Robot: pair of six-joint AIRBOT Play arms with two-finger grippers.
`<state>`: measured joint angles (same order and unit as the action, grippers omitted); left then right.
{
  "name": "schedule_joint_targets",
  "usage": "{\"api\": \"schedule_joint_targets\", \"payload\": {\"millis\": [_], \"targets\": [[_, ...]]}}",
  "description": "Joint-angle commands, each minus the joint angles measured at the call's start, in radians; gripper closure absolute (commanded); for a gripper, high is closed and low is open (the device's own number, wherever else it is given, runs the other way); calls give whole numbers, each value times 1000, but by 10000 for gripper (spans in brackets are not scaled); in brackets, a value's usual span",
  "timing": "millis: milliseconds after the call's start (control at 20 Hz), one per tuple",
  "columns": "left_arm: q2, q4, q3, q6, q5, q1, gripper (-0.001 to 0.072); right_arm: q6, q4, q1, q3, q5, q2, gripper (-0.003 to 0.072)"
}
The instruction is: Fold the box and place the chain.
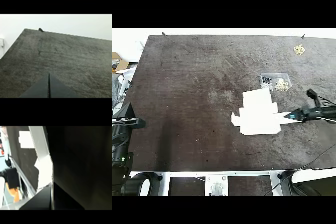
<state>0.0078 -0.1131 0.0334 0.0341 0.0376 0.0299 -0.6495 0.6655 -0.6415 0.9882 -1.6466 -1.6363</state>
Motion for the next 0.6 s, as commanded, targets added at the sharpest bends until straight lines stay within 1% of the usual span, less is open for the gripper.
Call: {"api": "schedule_joint_targets", "payload": {"millis": [0,100,200,300,450,550], "targets": [[0,0,0,0,5,1,699,8,-218,185,-127,202,59,681],[0,0,0,0,4,1,699,24,-298,310,-138,305,63,681],[0,0,0,-3,4,1,699,41,-378,427,-138,437,63,681],[0,0,0,-38,-16,1,699,106,-442,524,-131,526,63,681],[0,0,0,-62,-72,1,699,168,-420,600,-94,598,63,681],[0,0,2,-54,-151,1,698,203,-418,614,-86,654,63,681]]}}
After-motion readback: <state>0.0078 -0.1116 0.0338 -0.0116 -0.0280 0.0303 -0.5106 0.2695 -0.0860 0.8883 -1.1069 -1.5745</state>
